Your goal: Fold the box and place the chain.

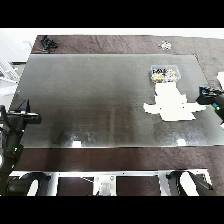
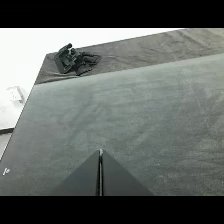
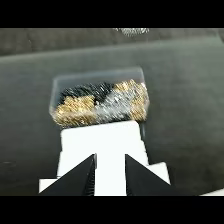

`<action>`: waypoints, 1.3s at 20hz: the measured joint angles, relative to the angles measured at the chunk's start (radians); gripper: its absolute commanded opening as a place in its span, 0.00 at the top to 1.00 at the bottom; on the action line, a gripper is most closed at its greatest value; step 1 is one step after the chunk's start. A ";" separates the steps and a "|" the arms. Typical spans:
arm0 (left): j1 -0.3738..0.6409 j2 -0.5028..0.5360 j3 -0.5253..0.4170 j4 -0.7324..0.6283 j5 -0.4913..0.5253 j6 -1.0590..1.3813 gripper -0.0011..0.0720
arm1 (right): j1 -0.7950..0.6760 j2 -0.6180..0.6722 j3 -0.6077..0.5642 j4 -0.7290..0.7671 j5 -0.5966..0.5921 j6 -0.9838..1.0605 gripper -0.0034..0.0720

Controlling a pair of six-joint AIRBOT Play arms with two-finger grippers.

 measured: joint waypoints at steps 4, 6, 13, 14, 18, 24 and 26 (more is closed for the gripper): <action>0.000 0.000 0.000 0.000 0.000 0.000 0.96 | -0.163 -0.063 0.068 -0.048 0.103 0.010 0.63; 0.000 0.000 0.000 0.000 0.000 0.000 0.96 | -0.210 -0.126 0.135 -0.121 0.143 0.048 0.63; 0.000 0.000 0.000 0.000 0.000 0.000 0.96 | -0.257 -0.555 0.554 -0.471 0.441 0.227 0.63; 0.000 0.000 0.000 0.000 0.000 0.000 0.96 | -0.259 -0.621 0.625 -0.505 0.490 0.245 0.63; 0.000 0.000 0.000 0.000 0.000 0.000 0.96 | -0.262 -0.890 0.942 -0.615 0.726 0.312 0.54; 0.000 0.000 0.000 0.000 0.000 0.000 0.96 | -0.261 -1.155 1.259 -0.661 0.944 0.369 0.33; 0.000 0.000 0.000 0.000 0.000 0.000 0.96 | -0.254 -1.204 1.291 -0.676 0.961 0.370 0.33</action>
